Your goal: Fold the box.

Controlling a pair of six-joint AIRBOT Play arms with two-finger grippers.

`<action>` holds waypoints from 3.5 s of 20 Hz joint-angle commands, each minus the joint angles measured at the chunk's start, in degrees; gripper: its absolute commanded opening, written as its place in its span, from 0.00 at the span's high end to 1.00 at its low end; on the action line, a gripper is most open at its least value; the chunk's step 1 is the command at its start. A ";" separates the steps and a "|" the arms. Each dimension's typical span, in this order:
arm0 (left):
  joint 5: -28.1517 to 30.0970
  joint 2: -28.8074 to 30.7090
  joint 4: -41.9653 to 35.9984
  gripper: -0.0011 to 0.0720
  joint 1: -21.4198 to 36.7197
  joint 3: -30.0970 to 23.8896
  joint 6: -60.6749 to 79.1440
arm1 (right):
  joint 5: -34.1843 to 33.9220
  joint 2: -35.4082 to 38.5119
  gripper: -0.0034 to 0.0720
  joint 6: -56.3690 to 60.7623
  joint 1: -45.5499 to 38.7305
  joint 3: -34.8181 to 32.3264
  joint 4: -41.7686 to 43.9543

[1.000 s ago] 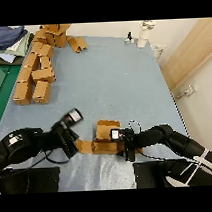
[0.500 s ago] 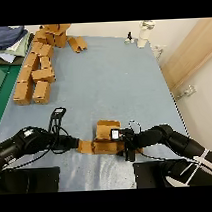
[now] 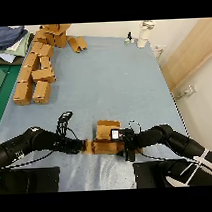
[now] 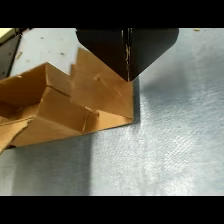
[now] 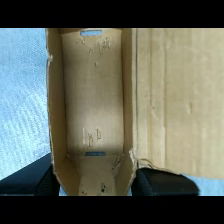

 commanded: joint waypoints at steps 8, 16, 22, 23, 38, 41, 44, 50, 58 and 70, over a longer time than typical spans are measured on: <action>-6.25 1.70 0.09 0.97 2.25 0.17 1.38 | 0.02 -0.02 0.27 0.02 0.04 0.07 0.00; -4.85 -0.55 1.68 0.97 2.45 0.31 -0.96 | 0.00 -0.02 0.27 0.02 0.04 0.07 0.00; -0.96 -3.58 0.28 0.97 -0.39 0.33 -0.52 | 0.00 -0.02 0.27 0.02 0.04 0.07 0.00; -0.31 -3.52 -0.74 0.97 -0.39 0.37 0.46 | 0.00 -0.02 0.27 0.02 0.04 0.07 0.00; -2.03 -3.41 -8.61 0.48 2.05 5.42 8.09 | 0.00 -0.02 0.27 0.02 0.04 0.07 0.00; -2.43 -3.45 -8.72 0.44 2.38 5.46 8.11 | 0.00 -0.02 0.27 0.00 0.04 0.07 0.00; -2.43 -3.45 -9.14 0.44 2.38 5.57 8.13 | 0.02 -0.02 0.27 0.00 0.04 0.07 0.00; -2.71 -3.41 -9.53 0.44 4.35 5.95 9.18 | 0.00 -0.02 0.27 0.02 0.04 0.07 0.00; -2.51 -3.65 -21.09 0.40 4.28 6.03 24.04 | 0.00 -0.02 0.27 0.00 0.04 0.07 0.00; 0.46 -9.16 -24.46 0.04 2.16 6.03 24.17 | 0.00 -0.02 0.27 0.02 0.04 0.07 0.00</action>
